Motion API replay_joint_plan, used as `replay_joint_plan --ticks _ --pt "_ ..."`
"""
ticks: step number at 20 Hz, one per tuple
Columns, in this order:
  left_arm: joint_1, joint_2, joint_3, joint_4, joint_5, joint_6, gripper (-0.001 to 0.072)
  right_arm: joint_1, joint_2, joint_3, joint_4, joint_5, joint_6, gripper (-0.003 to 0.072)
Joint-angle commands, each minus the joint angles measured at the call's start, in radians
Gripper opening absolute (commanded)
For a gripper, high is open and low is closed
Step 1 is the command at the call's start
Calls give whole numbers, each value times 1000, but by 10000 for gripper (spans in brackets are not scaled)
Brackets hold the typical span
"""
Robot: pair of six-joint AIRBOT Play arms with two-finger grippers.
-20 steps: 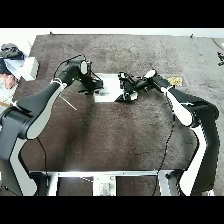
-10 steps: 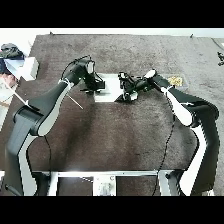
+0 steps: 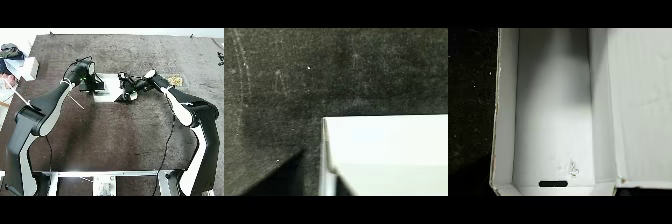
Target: Fold the box and place the chain.
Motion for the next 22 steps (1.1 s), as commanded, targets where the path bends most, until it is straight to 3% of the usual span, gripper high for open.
replay_joint_plan --ticks 1,7,8,11,15,16,17,18,22 --pt "0 0 1 22 -5 13 42 -2 0 0 -2 0 0 541" --pt "1 -2 1 24 -25 0 18 -2 0 0 -2 0 0 541" --pt "1 -2 1 6 -23 4 234 -2 0 0 -2 0 0 541" --pt "2 7 12 -28 -43 176 255 -2 0 0 -2 0 -1 541" --pt "2 28 61 -27 -130 233 257 -2 0 0 -2 0 -1 541" --pt "2 43 62 -27 -140 253 316 -2 0 0 -2 0 0 541" --pt "5 57 64 -27 -144 265 599 -2 0 0 -3 0 0 541" --pt "11 75 64 -29 -145 269 671 -2 0 0 -3 0 -1 541" --pt "44 175 66 -103 -156 416 661 -2 0 0 -2 0 -1 541"
